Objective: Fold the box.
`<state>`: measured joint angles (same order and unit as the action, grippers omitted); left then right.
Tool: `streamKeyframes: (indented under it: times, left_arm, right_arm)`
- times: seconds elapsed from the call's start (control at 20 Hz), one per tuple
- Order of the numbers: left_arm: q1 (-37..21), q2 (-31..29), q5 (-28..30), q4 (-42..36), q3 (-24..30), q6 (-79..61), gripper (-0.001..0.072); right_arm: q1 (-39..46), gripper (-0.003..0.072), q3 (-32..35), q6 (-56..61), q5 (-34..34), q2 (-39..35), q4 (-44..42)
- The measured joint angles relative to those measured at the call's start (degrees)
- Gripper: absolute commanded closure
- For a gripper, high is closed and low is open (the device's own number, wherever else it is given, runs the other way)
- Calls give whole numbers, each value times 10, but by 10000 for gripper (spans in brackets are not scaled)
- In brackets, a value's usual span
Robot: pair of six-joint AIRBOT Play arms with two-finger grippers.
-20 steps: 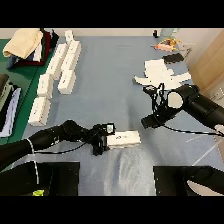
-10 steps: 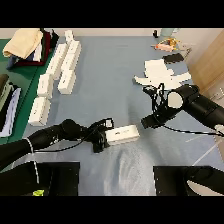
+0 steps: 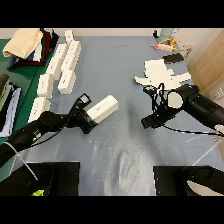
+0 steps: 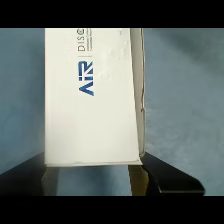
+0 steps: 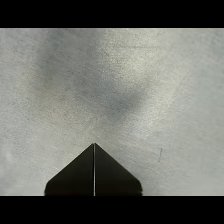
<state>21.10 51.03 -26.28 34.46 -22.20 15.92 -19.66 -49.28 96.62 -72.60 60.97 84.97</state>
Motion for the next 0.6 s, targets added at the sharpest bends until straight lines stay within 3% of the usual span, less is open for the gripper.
streamKeyframes:
  times: [0.25, 0.45, 0.6]
  left_arm:
    - [-149, -49, -54, 178, 3, 194, 263]
    - [-240, -72, -104, 235, 3, 261, 262]
    - [-275, -73, -105, 250, 3, 284, 263]
  right_arm:
    - [0, 683, 0, 0, 0, 0, 0]
    - [0, 683, 0, 0, 0, 0, 0]
    - [0, 683, 0, 0, 0, 0, 0]
